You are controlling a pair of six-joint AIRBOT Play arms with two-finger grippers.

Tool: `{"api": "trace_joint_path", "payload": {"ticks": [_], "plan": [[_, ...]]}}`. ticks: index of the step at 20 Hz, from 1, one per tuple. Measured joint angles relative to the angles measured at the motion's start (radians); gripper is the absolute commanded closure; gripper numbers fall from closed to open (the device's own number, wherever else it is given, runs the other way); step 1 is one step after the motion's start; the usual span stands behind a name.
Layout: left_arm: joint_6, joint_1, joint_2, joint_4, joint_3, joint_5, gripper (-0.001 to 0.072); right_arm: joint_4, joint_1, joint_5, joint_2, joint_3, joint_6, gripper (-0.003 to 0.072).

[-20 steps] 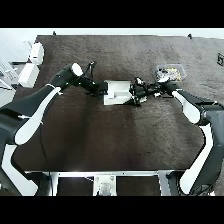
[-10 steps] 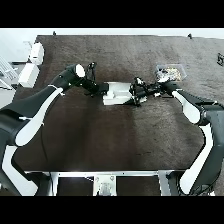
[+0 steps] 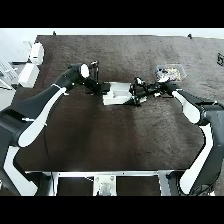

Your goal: Fold the box and place the chain.

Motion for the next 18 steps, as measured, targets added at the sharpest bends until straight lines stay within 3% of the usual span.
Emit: {"api": "trace_joint_path", "payload": {"ticks": [13,15,18], "plan": [[-0.018,-0.014,-0.048,0.021,0.076,-0.054,0.0386,0.000,0.000,0.000,0.000,0.000,0.000,0.0280],[-0.011,-0.014,-0.050,0.008,0.078,-0.053,0.0184,0.000,0.000,0.000,0.000,0.000,-0.001,0.0280],[0.020,-0.014,-0.050,-0.025,0.079,-0.048,0.0188,0.000,0.000,0.000,0.000,0.000,-0.002,0.0280]]}}
